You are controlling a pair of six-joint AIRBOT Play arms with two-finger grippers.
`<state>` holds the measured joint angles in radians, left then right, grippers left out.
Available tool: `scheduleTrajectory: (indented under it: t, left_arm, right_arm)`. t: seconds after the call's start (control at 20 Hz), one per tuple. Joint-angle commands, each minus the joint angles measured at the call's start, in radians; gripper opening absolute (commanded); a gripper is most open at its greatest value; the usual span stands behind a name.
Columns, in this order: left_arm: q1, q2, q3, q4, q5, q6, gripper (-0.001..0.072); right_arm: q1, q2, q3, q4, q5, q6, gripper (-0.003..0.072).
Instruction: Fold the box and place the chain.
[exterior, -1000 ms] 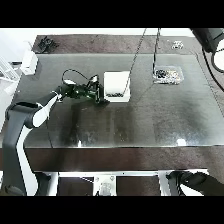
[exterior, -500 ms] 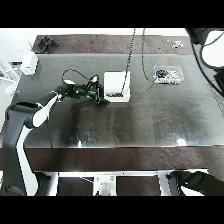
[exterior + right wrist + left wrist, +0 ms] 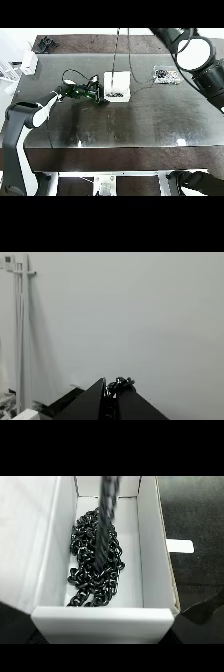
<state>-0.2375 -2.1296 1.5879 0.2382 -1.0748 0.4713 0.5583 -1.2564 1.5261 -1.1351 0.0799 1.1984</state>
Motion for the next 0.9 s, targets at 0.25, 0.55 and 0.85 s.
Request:
scheduleTrajectory:
  t: [0.25,0.55,0.85]
  left_arm:
    - [0.000,0.000,0.001,0.000,0.000,0.000,0.0477]
    - [0.000,0.000,0.001,0.000,0.001,0.000,0.0477]
    - [0.000,0.000,0.001,0.000,0.000,0.000,0.0477]
  right_arm:
    - [-0.027,-0.016,-0.191,0.002,0.016,0.167,0.0007]
    - [-0.083,-0.104,-0.367,0.002,0.016,0.332,0.0007]
    - [-0.082,-0.247,-0.486,0.002,0.038,0.406,0.0248]
